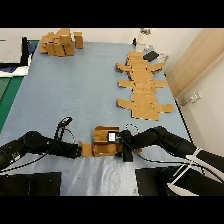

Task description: Fold the box.

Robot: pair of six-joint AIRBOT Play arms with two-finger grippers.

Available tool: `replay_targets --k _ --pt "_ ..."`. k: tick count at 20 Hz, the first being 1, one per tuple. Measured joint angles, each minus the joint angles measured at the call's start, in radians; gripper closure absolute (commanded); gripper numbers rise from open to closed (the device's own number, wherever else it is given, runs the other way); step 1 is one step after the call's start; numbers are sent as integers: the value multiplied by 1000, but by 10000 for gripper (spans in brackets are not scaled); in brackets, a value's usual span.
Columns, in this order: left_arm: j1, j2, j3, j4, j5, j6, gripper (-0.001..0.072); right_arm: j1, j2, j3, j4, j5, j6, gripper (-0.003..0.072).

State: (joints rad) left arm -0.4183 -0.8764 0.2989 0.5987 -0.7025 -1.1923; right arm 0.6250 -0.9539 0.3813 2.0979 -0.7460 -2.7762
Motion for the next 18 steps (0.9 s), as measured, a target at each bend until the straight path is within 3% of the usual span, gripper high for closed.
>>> replay_targets --k 4,5,6,8,13,14,15,18 --pt "0 43 10 -16 -19 0 694 0 0 0 0 0 0 223" --pt "0 50 11 -21 -21 -1 540 0 0 0 0 0 0 222" --pt "0 54 12 -24 -23 -2 282 0 0 0 0 0 0 222" --pt "0 60 14 -35 -25 -6 363 0 0 0 0 0 0 222" --pt "0 64 18 -55 -25 -9 326 0 0 0 0 0 0 222" --pt "0 64 19 -60 -25 -11 159 0 0 0 0 0 0 223" --pt "0 64 24 -64 -25 -12 105 0 0 0 0 0 0 222" --pt "0 63 42 -74 -27 -11 105 0 0 0 0 0 0 222"
